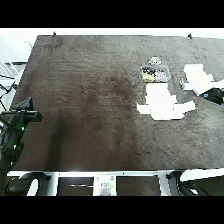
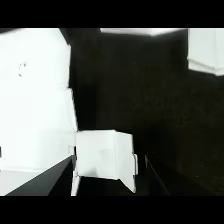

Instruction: Fold the box and place the chain.

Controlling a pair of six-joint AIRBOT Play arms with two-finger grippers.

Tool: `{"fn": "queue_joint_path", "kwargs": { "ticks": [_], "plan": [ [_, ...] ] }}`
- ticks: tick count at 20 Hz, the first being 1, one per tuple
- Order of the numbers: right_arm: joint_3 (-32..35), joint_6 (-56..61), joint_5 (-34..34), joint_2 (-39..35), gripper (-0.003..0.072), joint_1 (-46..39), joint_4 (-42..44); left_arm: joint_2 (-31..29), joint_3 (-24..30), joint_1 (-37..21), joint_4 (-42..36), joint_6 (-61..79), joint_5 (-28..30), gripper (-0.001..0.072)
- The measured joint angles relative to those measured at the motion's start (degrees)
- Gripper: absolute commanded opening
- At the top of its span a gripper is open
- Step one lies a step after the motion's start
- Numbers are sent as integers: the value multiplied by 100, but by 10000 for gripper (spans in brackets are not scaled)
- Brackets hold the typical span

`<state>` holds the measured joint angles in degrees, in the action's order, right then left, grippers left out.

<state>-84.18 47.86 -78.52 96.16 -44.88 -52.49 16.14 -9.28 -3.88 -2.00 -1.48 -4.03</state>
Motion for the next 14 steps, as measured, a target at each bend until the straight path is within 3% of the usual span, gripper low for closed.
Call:
{"fn": "queue_joint_path", "kwargs": {
  "ticks": [9, 10, 12, 14],
  "plan": [
    [-339, 31, -717, 1235, 478, 321, -186, 0, 0, 0, 0, 0, 2, 18],
    [-343, -17, -763, 1309, 420, 365, -109, 0, 0, 0, 0, 0, 2, 19],
    [-343, -74, -826, 1436, 392, 463, -31, 0, 0, 0, 0, 0, 2, 19],
    [-330, -129, -881, 1545, 305, 549, 39, 0, 0, 0, 0, 0, 2, 19]
  ]
}}
